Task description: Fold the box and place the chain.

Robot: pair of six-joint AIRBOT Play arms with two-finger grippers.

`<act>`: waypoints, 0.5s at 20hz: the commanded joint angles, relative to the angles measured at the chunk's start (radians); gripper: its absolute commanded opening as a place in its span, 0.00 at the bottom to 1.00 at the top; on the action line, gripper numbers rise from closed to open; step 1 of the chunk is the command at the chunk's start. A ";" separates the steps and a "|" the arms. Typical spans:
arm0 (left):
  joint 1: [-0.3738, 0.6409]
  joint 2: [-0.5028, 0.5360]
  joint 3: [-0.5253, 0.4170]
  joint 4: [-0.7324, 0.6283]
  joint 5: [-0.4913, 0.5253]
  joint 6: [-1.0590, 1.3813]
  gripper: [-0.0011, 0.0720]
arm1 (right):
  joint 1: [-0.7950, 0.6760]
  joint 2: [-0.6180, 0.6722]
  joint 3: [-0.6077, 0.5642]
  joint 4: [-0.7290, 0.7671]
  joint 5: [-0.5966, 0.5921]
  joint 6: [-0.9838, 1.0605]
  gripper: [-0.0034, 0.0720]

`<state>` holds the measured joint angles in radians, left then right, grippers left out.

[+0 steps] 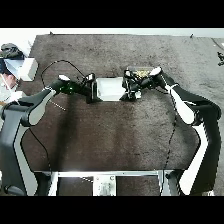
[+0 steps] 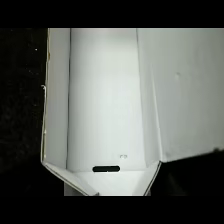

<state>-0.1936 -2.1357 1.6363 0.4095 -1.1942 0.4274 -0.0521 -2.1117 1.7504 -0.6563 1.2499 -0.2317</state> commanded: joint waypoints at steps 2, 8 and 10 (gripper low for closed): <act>-0.001 0.000 0.000 0.000 0.001 0.000 0.39 | -0.005 0.035 0.001 -0.078 0.011 0.029 0.83; -0.001 0.000 0.000 0.000 0.001 0.000 0.39 | -0.014 0.094 0.001 -0.219 0.012 0.106 0.83; -0.001 0.000 0.000 0.000 0.001 0.000 0.39 | -0.024 0.127 0.001 -0.217 0.011 0.106 0.83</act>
